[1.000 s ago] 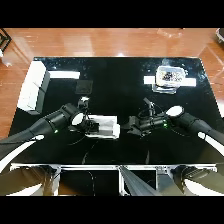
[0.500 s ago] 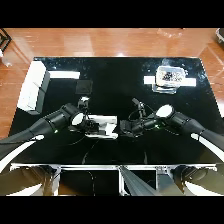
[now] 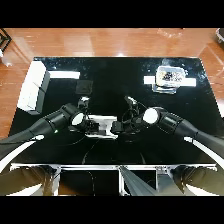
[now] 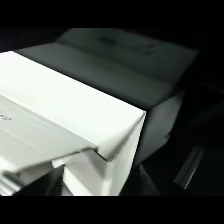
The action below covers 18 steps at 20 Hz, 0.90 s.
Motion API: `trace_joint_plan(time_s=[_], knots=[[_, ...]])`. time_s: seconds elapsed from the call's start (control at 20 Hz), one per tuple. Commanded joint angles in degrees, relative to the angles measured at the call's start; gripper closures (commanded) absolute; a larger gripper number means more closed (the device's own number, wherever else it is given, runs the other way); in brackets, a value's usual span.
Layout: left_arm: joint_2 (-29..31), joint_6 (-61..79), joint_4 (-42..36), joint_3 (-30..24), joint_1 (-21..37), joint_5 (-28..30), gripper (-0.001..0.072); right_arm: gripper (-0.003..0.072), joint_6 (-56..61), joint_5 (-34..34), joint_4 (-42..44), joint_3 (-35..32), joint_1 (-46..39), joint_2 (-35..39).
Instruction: Fold the box and place the chain.
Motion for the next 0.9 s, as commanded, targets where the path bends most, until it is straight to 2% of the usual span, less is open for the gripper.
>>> trace_joint_plan(time_s=[0.0,0.05,0.1,0.15,0.35,0.5,0.85], knots=[[0.0,0.0,0.0,0.0,0.0,0.1,0.068,0.026,10.1,-1.2,-8.9,2.6,3.2,-0.1],[0.0,0.0,0.1,0.0,0.0,0.2,0.068,0.0272,12.4,-1.4,-10.2,2.8,3.7,-0.1],[0.0,0.0,0.2,0.0,0.0,0.3,0.068,0.0331,14.9,-1.5,-11.8,3.1,4.2,-0.2],[0.0,0.0,0.3,0.0,0.0,0.4,0.068,0.0336,17.3,-1.3,-13.6,3.6,4.9,-0.5],[0.0,0.1,0.3,0.0,0.0,0.6,0.068,0.0337,26.2,1.7,-22.7,7.6,8.8,-3.4],[0.0,0.0,0.3,0.0,0.0,0.6,0.068,0.0337,33.4,7.2,-29.8,11.4,11.1,-6.1],[0.0,0.5,0.3,0.0,0.0,0.8,0.068,0.0337,41.3,15.9,-33.6,15.4,11.9,-8.7]])
